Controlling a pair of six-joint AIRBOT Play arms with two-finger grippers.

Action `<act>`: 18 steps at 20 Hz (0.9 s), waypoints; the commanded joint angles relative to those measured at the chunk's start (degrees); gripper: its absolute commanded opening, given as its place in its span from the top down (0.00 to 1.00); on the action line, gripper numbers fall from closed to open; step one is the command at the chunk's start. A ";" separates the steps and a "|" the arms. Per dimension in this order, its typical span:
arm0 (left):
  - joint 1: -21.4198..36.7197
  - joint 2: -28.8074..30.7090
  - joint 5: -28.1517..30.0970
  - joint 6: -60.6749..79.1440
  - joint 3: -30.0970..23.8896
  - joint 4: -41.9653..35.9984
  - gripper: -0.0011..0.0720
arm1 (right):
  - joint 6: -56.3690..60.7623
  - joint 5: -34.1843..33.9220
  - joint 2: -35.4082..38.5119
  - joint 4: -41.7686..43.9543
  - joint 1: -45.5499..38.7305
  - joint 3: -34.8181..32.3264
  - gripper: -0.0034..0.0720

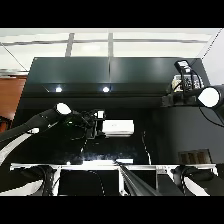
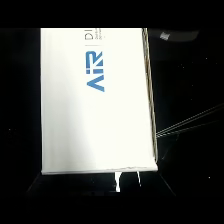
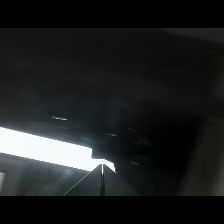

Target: Fold the box and place the chain.

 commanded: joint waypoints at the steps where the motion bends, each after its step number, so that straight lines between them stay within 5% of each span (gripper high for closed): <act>1: 0.00 -0.02 0.04 0.00 0.07 -0.02 0.45 | 7.28 3.72 0.76 -8.94 -0.13 0.46 0.94; 3: 0.00 -0.02 0.11 -0.02 0.07 -0.20 0.42 | 8.00 3.39 0.76 -8.02 -0.15 0.46 0.94; 4: 0.00 0.04 0.00 0.00 0.09 -0.20 0.30 | 8.76 3.43 0.76 -8.07 -0.15 0.46 0.94; 5: 0.00 0.28 -0.04 0.00 0.09 -0.07 0.02 | 8.96 3.45 0.76 -8.04 -0.15 0.46 0.94; 10: 2.29 7.37 -1.51 -6.49 0.09 2.84 0.00 | 8.92 4.02 1.07 -8.79 -0.20 0.48 0.94; 14: 2.40 15.50 -9.05 -14.01 0.81 5.73 0.00 | 8.96 5.90 1.66 -10.25 -0.20 0.48 0.94; 18: -4.20 13.70 -2.16 -15.32 3.72 3.93 0.00 | 9.66 5.09 1.66 -10.21 -0.20 0.48 0.94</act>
